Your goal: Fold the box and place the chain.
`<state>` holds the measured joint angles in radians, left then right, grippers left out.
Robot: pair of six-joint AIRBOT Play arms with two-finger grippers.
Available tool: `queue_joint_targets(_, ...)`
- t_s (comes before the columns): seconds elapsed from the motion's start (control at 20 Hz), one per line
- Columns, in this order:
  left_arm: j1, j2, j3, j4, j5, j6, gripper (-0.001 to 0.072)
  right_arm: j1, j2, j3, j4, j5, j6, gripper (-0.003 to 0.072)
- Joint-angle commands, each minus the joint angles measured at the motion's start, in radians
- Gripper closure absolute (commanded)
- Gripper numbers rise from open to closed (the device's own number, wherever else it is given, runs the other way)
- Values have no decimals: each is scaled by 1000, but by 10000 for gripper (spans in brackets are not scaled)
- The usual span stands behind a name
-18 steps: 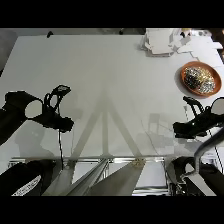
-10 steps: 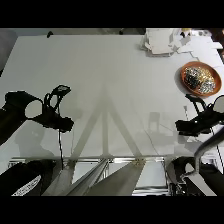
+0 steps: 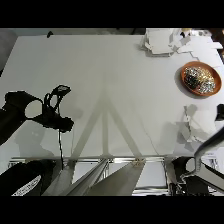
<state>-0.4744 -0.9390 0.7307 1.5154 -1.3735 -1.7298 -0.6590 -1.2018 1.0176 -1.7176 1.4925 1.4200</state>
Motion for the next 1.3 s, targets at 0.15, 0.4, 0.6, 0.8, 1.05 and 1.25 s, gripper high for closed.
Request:
queue_joint_targets(0.15,0,1,0,0,0,0,277,-337,-206,196,-35,-20,-104,185)
queue_joint_targets(0.4,1,1,0,0,0,0,277,-375,-301,249,-71,-115,-233,130)
queue_joint_targets(0.6,0,1,0,0,0,0,277,-344,-340,356,-13,-175,-312,130)
queue_joint_targets(0.8,0,1,0,0,0,0,277,-344,-462,363,-43,-83,-414,131)
queue_joint_targets(1.05,1,1,0,0,0,0,277,-344,-517,362,-31,10,-487,190)
queue_joint_targets(1.25,0,1,0,0,0,0,277,-344,-517,362,41,39,-537,411)
